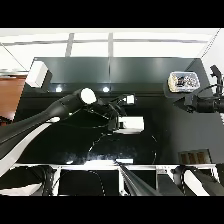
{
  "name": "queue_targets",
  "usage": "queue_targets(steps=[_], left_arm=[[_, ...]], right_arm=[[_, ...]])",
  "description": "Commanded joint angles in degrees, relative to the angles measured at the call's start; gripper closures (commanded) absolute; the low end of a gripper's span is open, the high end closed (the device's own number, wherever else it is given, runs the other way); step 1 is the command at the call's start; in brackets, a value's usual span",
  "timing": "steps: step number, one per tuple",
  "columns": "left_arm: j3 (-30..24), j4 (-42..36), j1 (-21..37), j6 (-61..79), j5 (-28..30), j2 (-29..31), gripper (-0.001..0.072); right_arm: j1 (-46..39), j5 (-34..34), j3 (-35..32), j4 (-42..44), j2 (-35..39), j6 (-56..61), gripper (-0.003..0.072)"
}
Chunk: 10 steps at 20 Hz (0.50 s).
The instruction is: Fold the box and place the chain.
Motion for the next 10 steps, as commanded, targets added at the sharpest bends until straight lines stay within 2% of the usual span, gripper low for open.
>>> queue_targets(steps=[1, 10], left_arm=[[3.8, 2.69, -1.36, -6.38, -2.19, -4.57, -0.0001], [4.57, 2.54, -2.21, -6.97, -2.54, -5.27, -0.0001]], right_arm=[[-0.2, -0.13, 0.07, -0.31, 0.02, 0.0, 0.0675], [-0.2, -0.17, 0.07, -0.44, 0.02, 0.0, 0.0675]])
